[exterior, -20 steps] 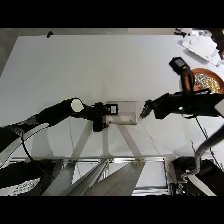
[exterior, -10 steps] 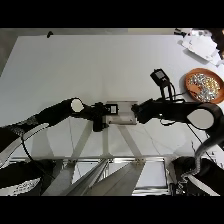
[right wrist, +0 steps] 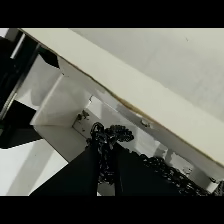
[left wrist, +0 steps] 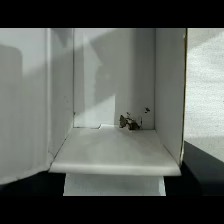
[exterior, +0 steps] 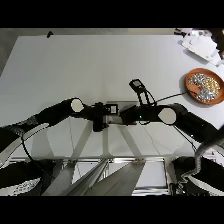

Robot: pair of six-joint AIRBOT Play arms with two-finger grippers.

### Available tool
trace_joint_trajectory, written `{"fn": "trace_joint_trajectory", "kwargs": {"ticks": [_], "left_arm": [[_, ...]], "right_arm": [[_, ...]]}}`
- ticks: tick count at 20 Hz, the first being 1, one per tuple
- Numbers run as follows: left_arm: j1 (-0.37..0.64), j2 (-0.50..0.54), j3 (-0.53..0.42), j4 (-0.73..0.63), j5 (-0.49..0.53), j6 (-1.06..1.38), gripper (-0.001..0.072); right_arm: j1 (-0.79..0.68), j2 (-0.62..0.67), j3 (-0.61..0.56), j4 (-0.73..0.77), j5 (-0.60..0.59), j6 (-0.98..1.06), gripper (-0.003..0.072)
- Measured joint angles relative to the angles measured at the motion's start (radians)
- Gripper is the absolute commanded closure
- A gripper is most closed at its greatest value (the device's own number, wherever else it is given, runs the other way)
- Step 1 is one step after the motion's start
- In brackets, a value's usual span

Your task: Fold the box and place the chain.

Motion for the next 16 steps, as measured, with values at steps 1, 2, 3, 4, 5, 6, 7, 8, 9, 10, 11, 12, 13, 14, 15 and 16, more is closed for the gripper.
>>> {"fn": "trace_joint_trajectory", "kwargs": {"ticks": [1, 2, 3, 4, 5, 6, 7, 8, 9, 10, 11, 12, 13, 14, 15, 16], "left_arm": [[0.000, 0.000, 0.000, 0.000, 0.000, 0.000, 0.0696], [0.000, 0.000, 0.000, 0.000, 0.000, 0.000, 0.0696], [0.000, 0.000, 0.000, 0.000, 0.000, 0.000, 0.0696], [0.000, 0.000, 0.000, 0.000, 0.000, 0.000, 0.0696], [0.000, 0.000, 0.000, 0.000, 0.000, 0.000, 0.0696], [0.000, 0.000, 0.000, 0.000, 0.000, 0.000, 0.0696], [0.000, 0.000, 0.000, 0.000, 0.000, 0.000, 0.0696], [0.000, 0.000, 0.000, 0.000, 0.000, 0.000, 0.0696], [0.000, 0.000, 0.000, 0.000, 0.000, 0.000, 0.0696], [0.000, 0.000, 0.000, 0.000, 0.000, 0.000, 0.0696], [0.000, 0.000, 0.000, 0.000, 0.000, 0.000, 0.0696], [0.000, 0.000, 0.000, 0.000, 0.000, 0.000, 0.0696], [0.000, 0.000, 0.000, 0.000, 0.000, 0.000, 0.0696], [0.000, 0.000, 0.000, 0.000, 0.000, 0.000, 0.0696], [0.000, 0.000, 0.000, 0.000, 0.000, 0.000, 0.0696], [0.000, 0.000, 0.000, 0.000, 0.000, 0.000, 0.0696]], "right_arm": [[0.002, -0.010, 0.000, 0.002, -0.006, 0.000, 0.0672], [0.004, -0.018, 0.000, 0.003, -0.010, 0.000, 0.0671], [0.006, -0.024, 0.000, 0.004, -0.011, 0.001, 0.0670], [0.006, -0.028, 0.000, 0.006, -0.016, 0.000, 0.0669], [0.007, -0.031, 0.000, 0.006, -0.018, 0.000, 0.0653], [0.008, -0.033, 0.000, 0.006, -0.020, 0.001, 0.0591], [0.008, -0.034, 0.000, 0.006, -0.021, 0.001, 0.0573], [0.008, -0.035, 0.000, 0.007, -0.021, 0.001, 0.0573], [0.008, -0.036, 0.000, 0.007, -0.022, 0.001, 0.0573], [0.008, -0.037, 0.000, 0.007, -0.024, 0.001, 0.0569], [0.008, -0.037, 0.000, 0.007, -0.024, 0.001, 0.0563], [0.008, -0.037, 0.000, 0.008, -0.024, 0.001, 0.0562], [0.008, -0.037, 0.000, 0.008, -0.024, 0.001, 0.0539], [0.008, -0.037, 0.000, 0.008, -0.024, 0.001, 0.0474], [0.008, -0.037, 0.000, 0.008, -0.024, 0.001, 0.0458], [0.008, -0.037, 0.000, 0.008, -0.024, 0.001, 0.0458]]}}
